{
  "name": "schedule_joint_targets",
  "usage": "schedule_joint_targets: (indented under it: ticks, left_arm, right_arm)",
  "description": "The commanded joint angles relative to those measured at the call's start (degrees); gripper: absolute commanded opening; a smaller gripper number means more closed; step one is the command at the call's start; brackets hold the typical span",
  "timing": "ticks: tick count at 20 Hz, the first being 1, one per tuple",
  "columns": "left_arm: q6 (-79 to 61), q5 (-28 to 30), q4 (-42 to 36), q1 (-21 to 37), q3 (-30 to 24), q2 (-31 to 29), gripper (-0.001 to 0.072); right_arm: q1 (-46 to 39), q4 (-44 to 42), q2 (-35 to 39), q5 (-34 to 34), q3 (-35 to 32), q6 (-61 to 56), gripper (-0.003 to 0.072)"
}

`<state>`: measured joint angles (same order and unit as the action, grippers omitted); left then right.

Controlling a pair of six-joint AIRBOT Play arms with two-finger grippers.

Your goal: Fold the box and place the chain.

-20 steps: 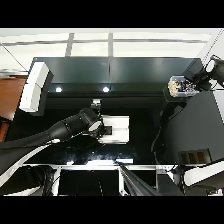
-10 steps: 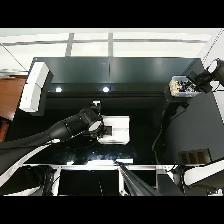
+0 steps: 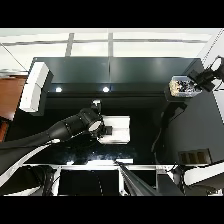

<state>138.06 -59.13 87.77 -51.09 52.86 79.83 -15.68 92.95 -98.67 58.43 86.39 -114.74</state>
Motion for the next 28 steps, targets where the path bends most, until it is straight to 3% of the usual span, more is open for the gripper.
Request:
schedule_joint_targets:
  ticks: [1, 7, 10, 11, 12, 13, 21, 28]
  left_arm:
    - [0.0, 0.4, 0.0, 0.0, 0.1, 0.0, 0.0034]
    - [0.0, 0.6, 0.0, 0.0, 0.1, 0.0, 0.0034]
    - [0.0, 1.3, 0.0, 0.0, 0.1, 0.0, 0.0033]
    - [0.0, 1.6, 0.0, 0.0, 0.1, 0.0, 0.0033]
    - [0.0, 1.7, 0.0, 0.0, 0.1, 0.0, 0.0034]
    - [0.0, 1.6, 0.0, 0.0, 0.1, 0.0, 0.0033]
    - [0.0, 1.4, 0.0, 0.0, 0.1, 0.0, 0.0033]
    - [0.0, 1.4, 0.0, 0.0, 0.1, 0.0, 0.0034]
  right_arm:
    - [0.0, 0.0, 4.9, 1.8, 0.9, 8.0, 0.0031]
    - [0.0, -6.4, 14.3, 7.6, 4.8, 18.7, 0.003]
    - [-0.4, -5.8, 15.1, 10.0, 4.5, 19.2, 0.0033]
    - [-0.5, -5.7, 14.3, 10.6, 3.9, 19.1, 0.0079]
    - [-0.5, -5.7, 13.2, 10.6, 3.1, 19.0, 0.0328]
    - [-0.5, -5.8, 11.8, 10.8, 2.8, 18.7, 0.0468]
    - [-0.7, -3.9, 0.3, 6.5, 2.8, 16.8, 0.0463]
    - [-0.7, -1.6, -4.9, 3.9, 2.8, 15.7, 0.046]
